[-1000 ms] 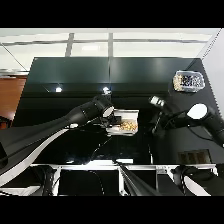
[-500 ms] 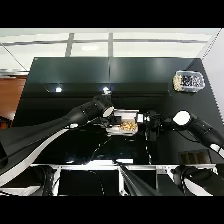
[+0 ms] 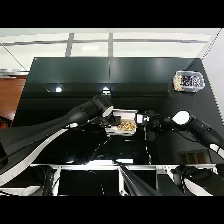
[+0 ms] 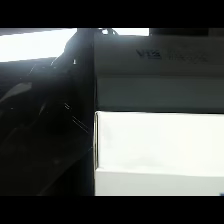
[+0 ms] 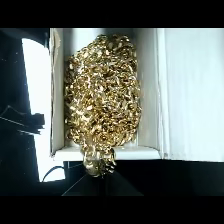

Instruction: Fold the box and place the chain.

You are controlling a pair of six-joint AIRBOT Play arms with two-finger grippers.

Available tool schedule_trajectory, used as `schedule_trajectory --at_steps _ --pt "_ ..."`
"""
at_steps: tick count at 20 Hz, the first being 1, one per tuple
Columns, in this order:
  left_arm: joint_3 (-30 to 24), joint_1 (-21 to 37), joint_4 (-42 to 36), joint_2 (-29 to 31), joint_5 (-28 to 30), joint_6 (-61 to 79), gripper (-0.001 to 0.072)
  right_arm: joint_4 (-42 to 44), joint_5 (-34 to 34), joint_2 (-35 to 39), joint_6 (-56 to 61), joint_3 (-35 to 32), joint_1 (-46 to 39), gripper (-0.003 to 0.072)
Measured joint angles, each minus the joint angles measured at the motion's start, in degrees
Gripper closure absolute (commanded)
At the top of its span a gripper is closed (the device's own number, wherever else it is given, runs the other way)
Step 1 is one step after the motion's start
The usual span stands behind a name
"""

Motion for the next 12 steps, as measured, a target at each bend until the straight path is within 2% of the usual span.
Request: schedule_trajectory --at_steps 5,12 --pt "0.00 -0.04 -0.55 0.00 0.57 -0.26 0.0681 -4.42 0.39 1.75 10.25 0.07 -0.07 0.0675" --pt "0.00 -0.04 -0.55 0.00 0.66 -0.26 0.0681 -12.68 5.49 11.04 29.81 3.43 -0.07 0.0675"
